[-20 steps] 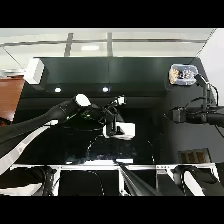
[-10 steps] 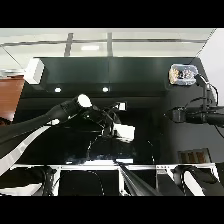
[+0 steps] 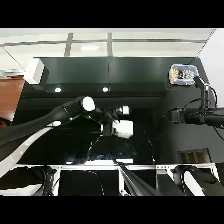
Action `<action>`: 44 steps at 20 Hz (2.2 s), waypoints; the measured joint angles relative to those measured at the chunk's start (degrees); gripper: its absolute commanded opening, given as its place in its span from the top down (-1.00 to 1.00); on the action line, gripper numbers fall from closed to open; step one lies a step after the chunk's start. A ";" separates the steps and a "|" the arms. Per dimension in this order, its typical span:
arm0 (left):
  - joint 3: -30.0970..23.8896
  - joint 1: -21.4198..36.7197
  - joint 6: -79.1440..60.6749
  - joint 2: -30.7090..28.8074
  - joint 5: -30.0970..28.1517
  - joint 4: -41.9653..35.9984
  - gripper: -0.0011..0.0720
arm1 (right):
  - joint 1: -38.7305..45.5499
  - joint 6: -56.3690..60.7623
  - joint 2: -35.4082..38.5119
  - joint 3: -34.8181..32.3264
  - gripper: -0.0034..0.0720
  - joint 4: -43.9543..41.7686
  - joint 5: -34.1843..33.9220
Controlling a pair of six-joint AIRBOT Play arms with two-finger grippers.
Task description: Fold the box and place the chain.
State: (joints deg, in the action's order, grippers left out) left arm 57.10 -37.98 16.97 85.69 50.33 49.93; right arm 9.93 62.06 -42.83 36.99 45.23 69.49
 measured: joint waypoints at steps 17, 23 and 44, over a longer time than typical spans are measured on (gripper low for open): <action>4.90 68.46 41.55 -4.39 4.24 19.93 0.07 | 0.00 2.01 -0.02 -0.07 0.87 -1.49 -4.42; 15.91 67.43 40.33 6.12 1.88 17.77 -0.47 | -0.02 3.48 -0.09 -0.07 0.87 -2.05 -8.09; -13.77 48.76 42.62 -33.11 -3.23 10.86 0.90 | -21.29 2.29 -14.49 -0.07 0.87 12.98 -35.65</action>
State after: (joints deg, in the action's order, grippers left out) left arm 43.33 10.79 59.59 52.58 47.09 60.80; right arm -11.35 64.36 -57.32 36.93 58.22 33.85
